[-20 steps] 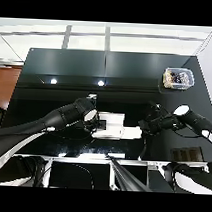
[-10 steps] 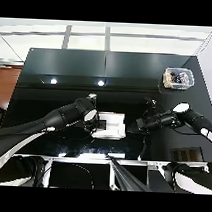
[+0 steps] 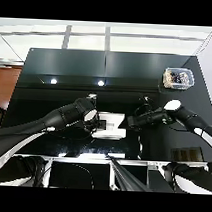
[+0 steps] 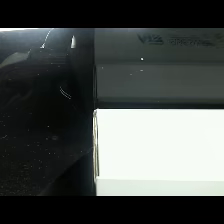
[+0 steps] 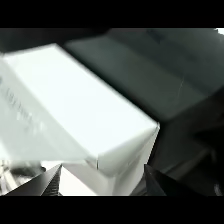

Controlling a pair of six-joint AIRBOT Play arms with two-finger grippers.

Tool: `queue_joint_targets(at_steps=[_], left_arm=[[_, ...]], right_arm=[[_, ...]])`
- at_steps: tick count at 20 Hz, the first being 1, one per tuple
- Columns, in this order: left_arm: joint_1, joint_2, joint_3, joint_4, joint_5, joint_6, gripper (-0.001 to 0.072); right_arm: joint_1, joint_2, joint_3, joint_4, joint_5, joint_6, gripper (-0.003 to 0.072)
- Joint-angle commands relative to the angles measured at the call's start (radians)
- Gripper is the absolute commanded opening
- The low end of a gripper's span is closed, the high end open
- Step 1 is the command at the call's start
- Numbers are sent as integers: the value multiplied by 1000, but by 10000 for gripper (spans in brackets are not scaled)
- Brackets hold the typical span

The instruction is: Fold the box and place the chain.

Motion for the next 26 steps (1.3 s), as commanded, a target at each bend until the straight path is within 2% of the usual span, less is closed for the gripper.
queue_joint_targets(at_steps=[1,7,8,9,11,14,16,19,20,22,24,26], left_arm=[[1,0,0,1,0,0,31],[0,0,0,3,0,0,31],[1,0,0,3,0,0,31],[1,0,0,3,0,0,31],[0,0,0,3,0,0,31],[0,0,0,3,0,0,31],[0,0,0,3,0,0,31],[0,0,0,3,0,0,31],[0,0,0,3,0,0,31],[0,0,0,3,0,0,31],[0,0,0,3,0,0,31],[0,0,0,3,0,0,31]], right_arm=[[120,1,51,-132,-138,235,604],[335,1,166,-553,-217,722,602],[364,1,183,-609,-216,790,582],[388,1,198,-656,-212,837,512],[426,1,218,-733,-202,941,512],[476,1,219,-784,-173,1065,482],[516,1,219,-842,-155,1162,432],[561,1,219,-919,-131,1266,424],[573,1,220,-942,-124,1277,339],[581,1,219,-963,-122,1296,329],[581,0,219,-982,-122,1306,271],[581,0,219,-983,-123,1309,271]])
